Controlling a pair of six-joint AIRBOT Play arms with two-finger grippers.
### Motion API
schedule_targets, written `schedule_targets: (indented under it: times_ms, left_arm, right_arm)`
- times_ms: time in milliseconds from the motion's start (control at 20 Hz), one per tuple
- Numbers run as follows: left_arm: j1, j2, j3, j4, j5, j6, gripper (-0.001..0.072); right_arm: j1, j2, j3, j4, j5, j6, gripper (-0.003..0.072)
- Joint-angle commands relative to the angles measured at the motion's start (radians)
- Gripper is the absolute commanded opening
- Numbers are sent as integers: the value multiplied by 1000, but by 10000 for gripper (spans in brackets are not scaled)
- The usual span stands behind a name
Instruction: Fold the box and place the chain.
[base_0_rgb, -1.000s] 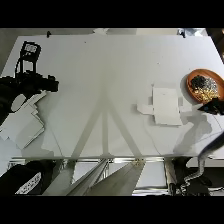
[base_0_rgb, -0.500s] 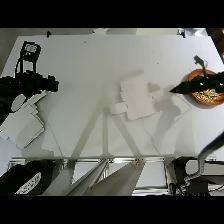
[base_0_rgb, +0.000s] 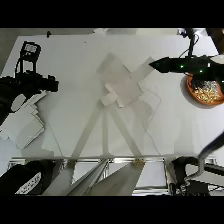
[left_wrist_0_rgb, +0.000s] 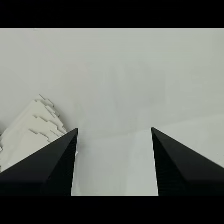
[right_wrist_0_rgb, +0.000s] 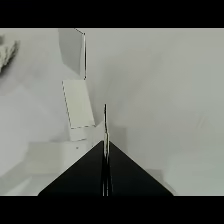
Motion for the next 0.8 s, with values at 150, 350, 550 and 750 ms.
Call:
schedule_targets:
  times_ms: [150, 350, 550, 750]
  left_arm:
    - [1, 0, 0, 0, 0, 0, 501]
    - [1, 0, 0, 0, 0, 0, 501]
    - [1, 0, 0, 0, 0, 0, 501]
    - [1, -1, 0, 0, 0, 0, 501]
  right_arm:
    - [68, -16, -191, 8, -423, 39, 5]
    - [68, -16, -358, 151, -452, -25, 6]
    - [67, -11, -381, 147, -355, -21, 53]
    - [55, 46, -375, 15, -319, 18, 259]
